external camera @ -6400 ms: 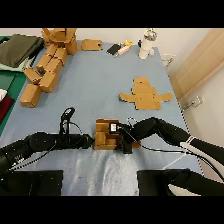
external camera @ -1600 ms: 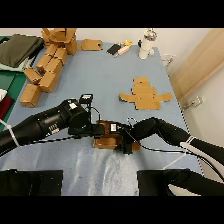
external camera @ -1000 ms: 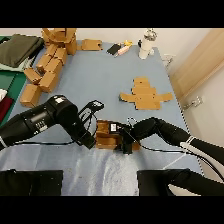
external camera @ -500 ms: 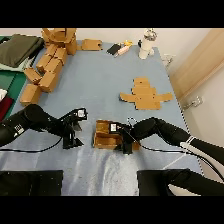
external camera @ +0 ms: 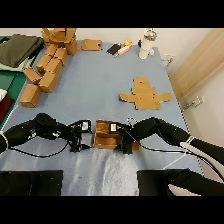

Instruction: Fold the box.

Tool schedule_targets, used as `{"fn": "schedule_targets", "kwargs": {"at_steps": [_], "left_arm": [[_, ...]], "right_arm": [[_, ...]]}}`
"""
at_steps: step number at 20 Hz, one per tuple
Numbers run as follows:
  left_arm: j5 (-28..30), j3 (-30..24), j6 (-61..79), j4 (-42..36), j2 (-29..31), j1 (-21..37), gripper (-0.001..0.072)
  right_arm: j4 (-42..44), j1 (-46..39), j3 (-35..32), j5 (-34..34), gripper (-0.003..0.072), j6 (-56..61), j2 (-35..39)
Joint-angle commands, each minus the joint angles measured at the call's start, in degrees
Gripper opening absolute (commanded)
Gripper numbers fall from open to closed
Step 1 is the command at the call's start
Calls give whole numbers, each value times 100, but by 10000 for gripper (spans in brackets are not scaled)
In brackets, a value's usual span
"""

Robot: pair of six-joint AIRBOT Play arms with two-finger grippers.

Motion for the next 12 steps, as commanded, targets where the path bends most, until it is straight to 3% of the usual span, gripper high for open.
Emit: {"fn": "schedule_targets", "kwargs": {"at_steps": [1,12], "left_arm": [[216,-2,227,-118,-94,-76,700],[192,273,234,-101,-393,-522,700]], "right_arm": [[0,0,0,0,520,0,-2],[0,0,0,0,520,0,-2]]}}
